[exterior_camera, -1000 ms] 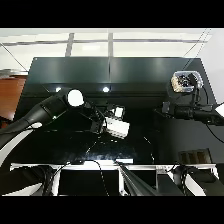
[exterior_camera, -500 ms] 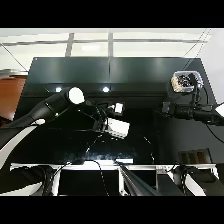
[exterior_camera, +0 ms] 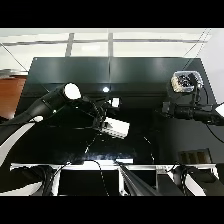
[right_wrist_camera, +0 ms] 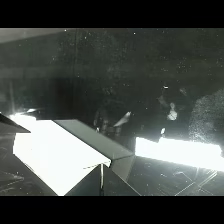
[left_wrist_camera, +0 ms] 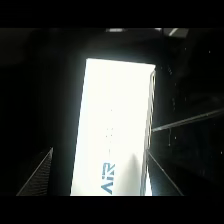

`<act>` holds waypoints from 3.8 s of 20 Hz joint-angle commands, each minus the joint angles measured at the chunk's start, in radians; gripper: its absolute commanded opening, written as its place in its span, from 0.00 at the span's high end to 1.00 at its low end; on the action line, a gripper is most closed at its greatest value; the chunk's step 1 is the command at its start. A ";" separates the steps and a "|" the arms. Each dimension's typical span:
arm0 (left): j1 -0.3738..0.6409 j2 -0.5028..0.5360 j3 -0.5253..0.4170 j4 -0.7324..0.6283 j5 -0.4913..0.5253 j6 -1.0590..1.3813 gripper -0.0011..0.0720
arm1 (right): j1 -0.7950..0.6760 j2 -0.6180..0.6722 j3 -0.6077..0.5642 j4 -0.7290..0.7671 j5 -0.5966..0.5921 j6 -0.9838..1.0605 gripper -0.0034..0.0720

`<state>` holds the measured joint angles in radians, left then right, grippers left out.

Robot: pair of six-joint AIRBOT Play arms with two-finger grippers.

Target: Fold the box and place the chain.

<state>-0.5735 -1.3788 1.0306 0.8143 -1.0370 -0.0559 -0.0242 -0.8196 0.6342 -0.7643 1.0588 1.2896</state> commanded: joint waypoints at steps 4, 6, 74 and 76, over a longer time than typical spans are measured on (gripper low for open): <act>0.000 -0.001 0.001 -0.050 0.008 0.004 0.02 | 0.000 0.000 0.001 0.000 -0.006 0.000 0.93; -0.001 -0.002 0.001 -0.050 0.015 0.008 0.02 | 0.000 0.000 0.001 -0.001 -0.005 0.000 0.93; -0.110 -0.167 0.031 0.119 -0.035 -0.058 0.80 | 0.000 0.000 0.001 -0.026 -0.031 0.001 0.93; -0.109 -0.161 0.076 0.172 -0.103 -0.079 0.94 | 0.000 0.000 0.001 -0.026 -0.031 0.001 0.93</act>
<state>-0.6819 -1.5448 1.0668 0.9337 -1.0630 -0.1066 -0.0242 -0.8196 0.6342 -0.7910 1.0283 1.2903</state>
